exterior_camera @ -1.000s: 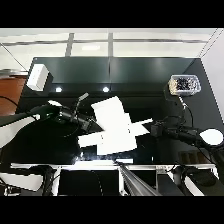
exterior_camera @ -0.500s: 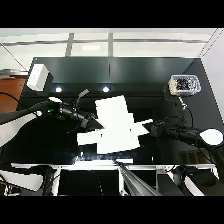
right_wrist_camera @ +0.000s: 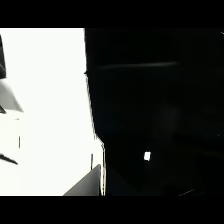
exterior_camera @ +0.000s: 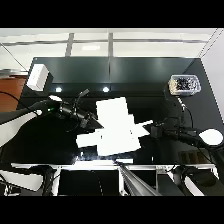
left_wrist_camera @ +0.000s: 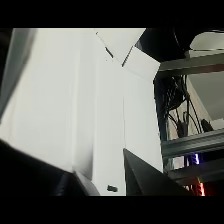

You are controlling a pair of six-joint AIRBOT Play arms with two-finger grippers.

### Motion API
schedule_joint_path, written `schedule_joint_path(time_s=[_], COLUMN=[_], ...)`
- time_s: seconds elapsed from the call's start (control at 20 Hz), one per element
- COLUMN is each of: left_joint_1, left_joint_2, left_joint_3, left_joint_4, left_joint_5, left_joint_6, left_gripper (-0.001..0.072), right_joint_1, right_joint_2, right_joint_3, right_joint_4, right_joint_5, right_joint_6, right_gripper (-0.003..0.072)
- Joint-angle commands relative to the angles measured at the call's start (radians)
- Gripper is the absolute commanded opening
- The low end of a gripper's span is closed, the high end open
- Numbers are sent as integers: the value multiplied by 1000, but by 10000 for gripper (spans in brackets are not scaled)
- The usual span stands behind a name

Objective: Fold the box and place the chain.

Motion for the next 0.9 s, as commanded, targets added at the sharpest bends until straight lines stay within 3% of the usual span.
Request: schedule_joint_path(time_s=[0.0,0.45,0.6,0.8,0.85], left_joint_1=[-8,-104,-104,-103,-103], left_joint_2=[0,0,0,0,0], left_joint_3=[23,70,70,70,70], left_joint_4=[41,217,219,220,220], left_joint_5=[-1,23,26,26,28], left_joint_6=[-14,-68,-68,-67,-67], left_gripper=[369,371,369,251,156], right_joint_1=[0,0,0,0,0], right_joint_2=[0,0,0,0,0], right_joint_3=[-1,-1,-1,-1,-1], right_joint_4=[-7,-7,-7,-7,-7], right_joint_5=[6,5,-2,-7,-7], right_joint_6=[4,7,7,7,7], right_gripper=[22,22,22,22,22])
